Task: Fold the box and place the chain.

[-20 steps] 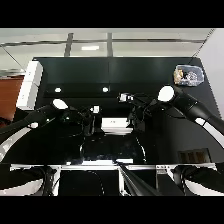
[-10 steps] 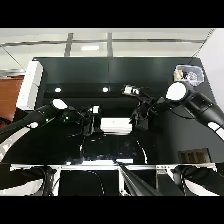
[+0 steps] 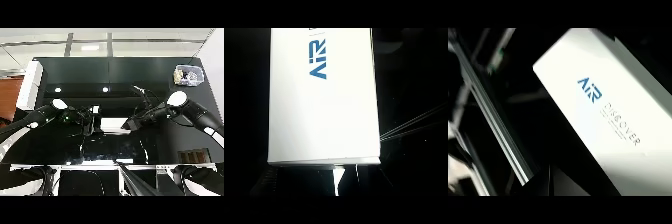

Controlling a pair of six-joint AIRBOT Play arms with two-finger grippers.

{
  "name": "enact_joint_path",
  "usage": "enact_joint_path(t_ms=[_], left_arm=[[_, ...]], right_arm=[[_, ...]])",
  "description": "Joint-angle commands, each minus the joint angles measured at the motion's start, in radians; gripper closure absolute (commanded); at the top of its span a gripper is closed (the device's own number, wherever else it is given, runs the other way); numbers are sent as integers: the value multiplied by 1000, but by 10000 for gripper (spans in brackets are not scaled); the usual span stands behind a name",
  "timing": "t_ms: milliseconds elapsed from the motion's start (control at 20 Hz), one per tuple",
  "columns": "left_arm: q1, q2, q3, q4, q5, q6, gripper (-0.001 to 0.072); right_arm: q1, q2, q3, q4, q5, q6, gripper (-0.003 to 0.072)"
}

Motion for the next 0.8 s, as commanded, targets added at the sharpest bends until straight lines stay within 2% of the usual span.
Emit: enact_joint_path(t_ms=[0,500,750], left_arm=[[0,0,0,0,1,0,353],[0,0,0,0,1,0,353],[0,0,0,0,1,0,353]], right_arm=[[-2,-42,-33,152,-97,77,675],[0,-119,-33,141,-103,133,675],[0,-130,-33,66,-108,167,675]])
